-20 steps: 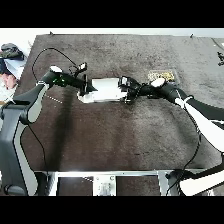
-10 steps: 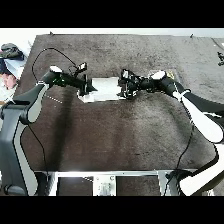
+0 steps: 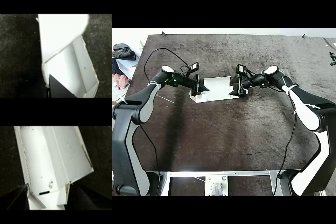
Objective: Fold the box and place the chain.
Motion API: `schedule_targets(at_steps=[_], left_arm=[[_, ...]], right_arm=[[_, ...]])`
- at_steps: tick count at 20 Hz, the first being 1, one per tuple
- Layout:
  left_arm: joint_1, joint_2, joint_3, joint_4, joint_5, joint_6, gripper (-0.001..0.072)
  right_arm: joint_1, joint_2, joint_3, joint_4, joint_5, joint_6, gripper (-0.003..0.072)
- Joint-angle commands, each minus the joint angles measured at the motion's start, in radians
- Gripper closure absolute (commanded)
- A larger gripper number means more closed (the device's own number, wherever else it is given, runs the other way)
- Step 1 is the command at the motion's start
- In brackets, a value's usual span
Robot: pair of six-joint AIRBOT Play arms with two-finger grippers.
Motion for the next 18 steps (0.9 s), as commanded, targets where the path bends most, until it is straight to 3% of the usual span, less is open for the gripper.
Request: schedule_targets(at_steps=[1,13,15,18], left_arm=[[-0.001,0.0,0.0,0.0,0.0,0.0,0.0696],[-0.001,0.0,0.0,0.0,0.0,0.0,0.0696],[-0.001,0.0,0.0,0.0,0.0,0.0,0.0696],[-0.001,0.0,0.0,0.0,0.0,0.0,0.0696]], right_arm=[[0.006,-0.053,0.085,-0.034,0.109,0.039,-0.0023],[0.031,-0.093,0.106,-0.094,0.135,0.056,-0.0021],[0.032,-0.096,0.106,-0.093,0.123,0.057,0.0021],[0.033,-0.109,0.108,-0.094,0.12,0.058,0.0021]])
